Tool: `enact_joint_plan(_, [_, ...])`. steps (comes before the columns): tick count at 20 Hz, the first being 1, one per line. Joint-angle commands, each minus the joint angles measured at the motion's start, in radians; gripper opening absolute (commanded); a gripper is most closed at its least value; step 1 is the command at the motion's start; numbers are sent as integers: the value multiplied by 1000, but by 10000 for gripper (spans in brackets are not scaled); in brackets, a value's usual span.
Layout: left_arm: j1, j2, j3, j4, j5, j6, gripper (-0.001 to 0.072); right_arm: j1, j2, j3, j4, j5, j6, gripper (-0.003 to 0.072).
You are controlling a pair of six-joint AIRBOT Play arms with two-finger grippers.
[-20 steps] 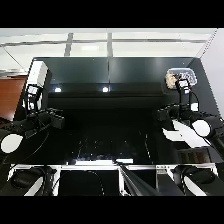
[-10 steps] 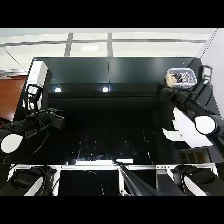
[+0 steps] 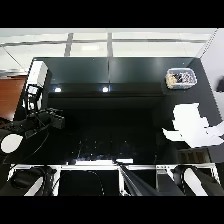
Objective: Fold the box and place the chain.
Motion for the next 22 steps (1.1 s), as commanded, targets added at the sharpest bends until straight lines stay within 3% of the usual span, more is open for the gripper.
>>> enact_joint_plan(1, [0,1,-1,0,0,0,29,-362,-105,53,55,174,2,706])
enact_joint_plan(3, [0,1,-1,0,0,0,29,-462,-199,61,267,219,-214,706])
enact_joint_plan(5, [0,1,-1,0,0,0,29,-478,-302,95,433,343,-521,705])
enact_joint_plan(9, [0,1,-1,0,0,0,29,-451,-487,213,398,608,-644,705])
enact_joint_plan(14, [0,1,-1,0,0,0,29,-410,-509,229,248,629,-687,705])
enact_joint_plan(17, [0,1,-1,0,0,0,29,-381,-511,229,245,598,-737,686])
enact_joint_plan(21, [0,1,-1,0,0,0,29,-309,-511,229,169,602,-758,107])
enact_joint_plan(22, [0,1,-1,0,0,0,29,-296,-511,229,125,626,-755,50])
